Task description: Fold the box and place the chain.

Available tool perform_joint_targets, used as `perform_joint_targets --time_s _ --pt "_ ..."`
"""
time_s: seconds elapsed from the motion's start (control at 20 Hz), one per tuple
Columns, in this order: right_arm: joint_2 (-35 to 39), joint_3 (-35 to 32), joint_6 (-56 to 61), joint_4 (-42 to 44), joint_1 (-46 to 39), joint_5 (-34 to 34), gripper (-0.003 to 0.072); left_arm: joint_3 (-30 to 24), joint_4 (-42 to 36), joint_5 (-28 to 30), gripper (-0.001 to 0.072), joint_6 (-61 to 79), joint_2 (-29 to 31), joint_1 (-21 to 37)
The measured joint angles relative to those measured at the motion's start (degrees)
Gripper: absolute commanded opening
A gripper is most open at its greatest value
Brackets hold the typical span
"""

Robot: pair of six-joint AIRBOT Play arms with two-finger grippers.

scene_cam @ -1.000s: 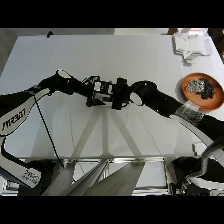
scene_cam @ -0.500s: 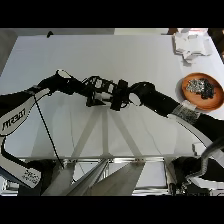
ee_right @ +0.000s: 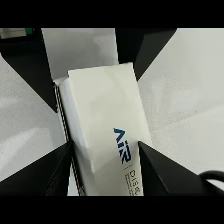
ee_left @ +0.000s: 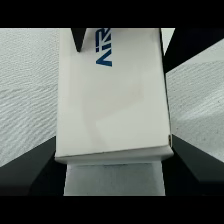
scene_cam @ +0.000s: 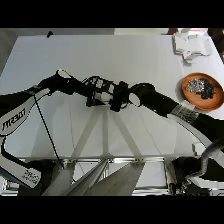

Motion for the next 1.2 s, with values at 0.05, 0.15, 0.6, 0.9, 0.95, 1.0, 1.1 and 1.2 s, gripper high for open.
perform_joint_targets --time_s 0.05,0.15,0.6,0.9,0.95,1.0,1.1,1.2 --pt "0.02 0.00 0.09 0.02 0.00 0.00 0.0458 0.00 0.00 0.00 0.0187 0.00 0.00 0.00" --pt "0.39 -0.02 0.17 -0.02 0.00 0.35 0.0458 -0.02 0.00 -0.02 0.0187 -0.04 0.00 0.00" --pt "6.51 -0.02 1.11 -0.07 0.00 1.49 0.0441 0.00 -0.02 -0.02 0.0187 -0.09 0.00 0.00" --pt "6.86 -0.02 1.68 -1.07 -0.22 2.03 0.0435 -0.02 -0.02 -0.02 0.0187 -0.09 0.00 0.00" --pt "6.43 -0.04 1.66 -1.27 -0.39 1.95 0.0431 0.00 -0.02 -0.02 0.0187 -0.09 0.00 0.00" --pt "5.99 -0.07 1.64 -1.55 -0.55 1.84 0.0404 -0.02 -0.02 -0.02 0.0187 -0.09 0.00 0.00" --pt "5.07 -0.09 1.46 -1.99 -0.96 1.42 0.0400 0.00 -0.04 -0.02 0.0187 -0.13 0.00 0.00" --pt "4.37 -0.09 1.40 -2.64 -1.40 0.83 0.0395 0.00 -0.04 -0.02 0.0187 -0.24 0.00 0.00"
